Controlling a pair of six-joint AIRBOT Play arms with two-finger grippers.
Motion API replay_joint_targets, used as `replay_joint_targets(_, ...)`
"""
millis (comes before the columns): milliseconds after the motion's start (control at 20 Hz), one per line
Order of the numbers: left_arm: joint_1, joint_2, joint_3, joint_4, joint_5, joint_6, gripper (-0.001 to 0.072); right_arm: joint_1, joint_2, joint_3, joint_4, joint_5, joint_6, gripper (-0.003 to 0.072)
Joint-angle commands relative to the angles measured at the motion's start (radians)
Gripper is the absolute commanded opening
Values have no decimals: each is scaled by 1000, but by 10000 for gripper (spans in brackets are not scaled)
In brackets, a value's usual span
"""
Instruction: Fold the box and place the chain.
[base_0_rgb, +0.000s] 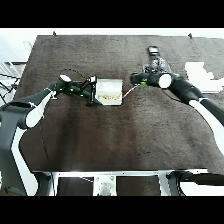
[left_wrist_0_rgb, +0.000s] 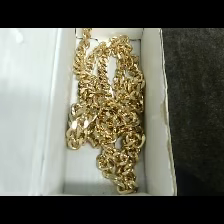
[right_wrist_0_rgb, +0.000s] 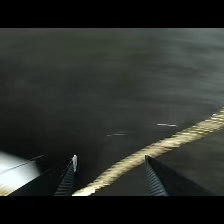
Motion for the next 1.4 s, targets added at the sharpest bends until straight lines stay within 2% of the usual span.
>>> replay_joint_targets(0,0,1,0,0,0,0,285,-148,-76,-16,51,-58,79,495)
replay_joint_targets(100,0,1,0,0,0,0,285,-168,-160,18,79,-82,79,495)
replay_joint_targets(300,0,1,0,0,0,0,285,-146,-317,159,108,-69,75,493)
replay_joint_targets(500,0,1,0,0,1,0,286,-122,-414,279,109,-63,75,490)
replay_joint_targets(600,0,1,0,0,1,0,286,-122,-435,307,116,-69,54,385)
replay_joint_targets(700,0,1,0,-2,0,0,285,-123,-435,322,115,-68,19,167)
replay_joint_targets(750,0,1,0,-2,1,0,285,-123,-431,330,116,-51,3,11)
replay_joint_targets(900,0,1,0,-2,0,0,285,-121,-341,331,115,9,-38,10)
replay_joint_targets(1150,0,1,0,-3,1,0,286,-71,6,331,111,12,-174,10)
replay_joint_targets(1350,0,1,0,-3,0,0,286,-11,212,331,95,78,-214,10)
